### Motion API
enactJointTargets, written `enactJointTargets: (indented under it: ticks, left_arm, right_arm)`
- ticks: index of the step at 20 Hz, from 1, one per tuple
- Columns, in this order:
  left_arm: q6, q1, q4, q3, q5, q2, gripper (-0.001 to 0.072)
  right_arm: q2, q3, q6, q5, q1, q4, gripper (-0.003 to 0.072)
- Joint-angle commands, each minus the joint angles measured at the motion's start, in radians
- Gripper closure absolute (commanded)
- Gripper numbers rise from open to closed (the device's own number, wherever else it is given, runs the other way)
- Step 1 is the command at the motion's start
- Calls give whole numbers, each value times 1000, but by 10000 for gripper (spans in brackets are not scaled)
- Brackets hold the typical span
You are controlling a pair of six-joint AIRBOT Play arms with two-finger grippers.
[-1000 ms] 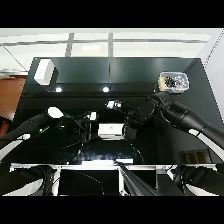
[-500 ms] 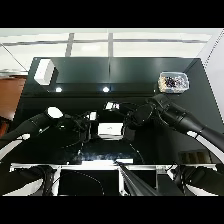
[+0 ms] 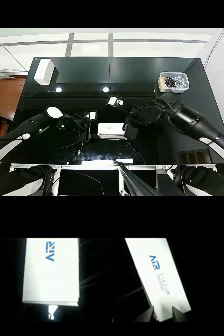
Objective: Fold the box and place the chain.
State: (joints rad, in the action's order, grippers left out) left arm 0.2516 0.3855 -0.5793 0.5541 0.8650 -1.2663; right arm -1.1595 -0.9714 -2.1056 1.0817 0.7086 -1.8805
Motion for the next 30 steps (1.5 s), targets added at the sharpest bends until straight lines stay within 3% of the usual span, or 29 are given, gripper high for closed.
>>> enactJointTargets:
  ticks: [1,2,4,6,8,11,21,26,30]
  left_arm:
    - [2,1,0,0,-1,0,209]
    - [2,0,0,0,-1,0,210]
    - [2,0,0,0,-1,0,210]
    - [2,0,0,0,-1,0,210]
    - [2,0,0,0,-1,0,209]
    - [2,0,0,0,-1,0,209]
    - [2,0,0,0,-1,0,209]
    - [2,0,0,0,0,0,209]
    - [2,0,0,0,0,0,209]
  right_arm:
    - [64,0,194,100,-55,22,562]
    - [70,9,246,140,-101,-33,663]
    - [76,93,259,96,-185,-282,665]
    - [74,212,258,-93,-208,-533,666]
    - [53,280,257,-230,-194,-681,666]
    - [-9,283,259,-280,-150,-737,665]
    - [-135,283,271,-273,-113,-725,664]
    - [-135,279,267,-256,-117,-723,664]
    - [-68,238,250,-161,-192,-699,664]
